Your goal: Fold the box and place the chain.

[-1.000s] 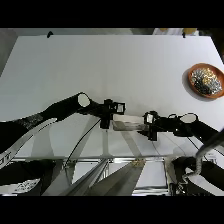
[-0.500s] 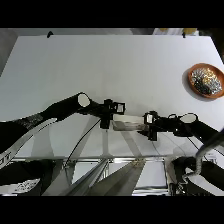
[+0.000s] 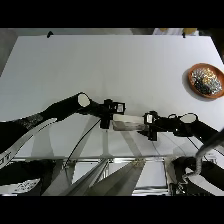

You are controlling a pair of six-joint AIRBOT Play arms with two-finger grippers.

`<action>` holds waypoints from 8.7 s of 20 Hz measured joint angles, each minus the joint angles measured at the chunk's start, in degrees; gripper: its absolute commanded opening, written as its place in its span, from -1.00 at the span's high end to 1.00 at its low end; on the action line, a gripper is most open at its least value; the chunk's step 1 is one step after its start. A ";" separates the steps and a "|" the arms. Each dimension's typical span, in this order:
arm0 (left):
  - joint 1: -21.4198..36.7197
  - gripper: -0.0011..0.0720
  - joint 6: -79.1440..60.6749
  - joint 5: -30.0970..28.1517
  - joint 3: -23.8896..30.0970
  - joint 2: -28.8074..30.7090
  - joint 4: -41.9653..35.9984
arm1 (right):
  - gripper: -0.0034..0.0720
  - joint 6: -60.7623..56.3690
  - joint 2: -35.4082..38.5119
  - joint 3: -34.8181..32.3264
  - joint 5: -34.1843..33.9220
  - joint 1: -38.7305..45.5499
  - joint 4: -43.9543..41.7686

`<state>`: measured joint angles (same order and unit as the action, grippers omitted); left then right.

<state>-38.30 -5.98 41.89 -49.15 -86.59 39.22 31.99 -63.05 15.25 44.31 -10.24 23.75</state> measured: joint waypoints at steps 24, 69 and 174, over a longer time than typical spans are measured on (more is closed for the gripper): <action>0.13 -0.93 19.54 1.62 0.07 10.73 17.51 | 0.06 -0.24 -0.04 -0.02 -0.11 -0.07 -0.15; -4.20 0.94 57.94 6.71 2.89 20.26 26.45 | 0.06 0.00 -0.04 -0.02 0.00 -0.04 0.00; -5.97 -0.29 -6.49 -9.88 10.86 8.79 -9.62 | 0.06 -0.02 -0.04 -0.02 0.02 -0.02 0.02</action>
<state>-44.27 -12.47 32.01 -38.28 -77.80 29.61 31.97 -63.09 15.22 44.34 -10.26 23.77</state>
